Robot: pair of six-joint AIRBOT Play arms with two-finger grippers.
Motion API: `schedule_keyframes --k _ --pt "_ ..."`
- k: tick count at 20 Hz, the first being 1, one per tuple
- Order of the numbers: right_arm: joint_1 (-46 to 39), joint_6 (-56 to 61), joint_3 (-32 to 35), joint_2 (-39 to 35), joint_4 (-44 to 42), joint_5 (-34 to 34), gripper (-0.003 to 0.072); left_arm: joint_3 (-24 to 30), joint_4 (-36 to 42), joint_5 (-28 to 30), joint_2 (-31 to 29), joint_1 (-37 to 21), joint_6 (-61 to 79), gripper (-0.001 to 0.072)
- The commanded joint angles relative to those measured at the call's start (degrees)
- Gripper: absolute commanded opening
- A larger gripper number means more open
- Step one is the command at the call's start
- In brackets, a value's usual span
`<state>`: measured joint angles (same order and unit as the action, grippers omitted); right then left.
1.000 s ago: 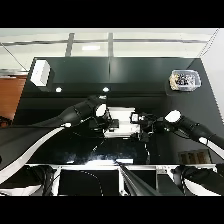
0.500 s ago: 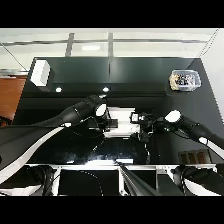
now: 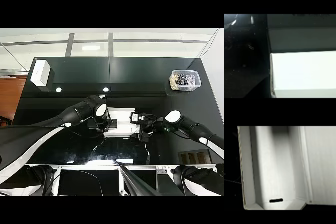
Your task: Fold the box and place the chain.
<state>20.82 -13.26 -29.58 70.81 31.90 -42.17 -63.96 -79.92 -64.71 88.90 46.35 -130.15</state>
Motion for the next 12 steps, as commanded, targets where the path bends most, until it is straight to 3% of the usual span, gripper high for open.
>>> schedule_keyframes --k 1,3,4,12 --pt "0.0 0.0 0.0 0.0 0.0 0.0 0.0443 0.0 0.0 -0.1 0.0 0.0 0.1 0.0029" --pt "-0.1 3.1 0.0 -0.1 0.5 0.4 0.0473 0.0 0.0 -0.1 0.0 0.0 0.1 0.0029" --pt "-0.1 4.4 -0.1 -0.1 1.6 0.4 0.0598 0.0 0.0 -0.1 0.0 0.0 0.3 0.0029" --pt "-0.1 4.9 -0.1 -7.6 8.7 -2.3 0.0604 -0.6 -1.0 -1.1 0.0 0.0 0.3 0.0028"
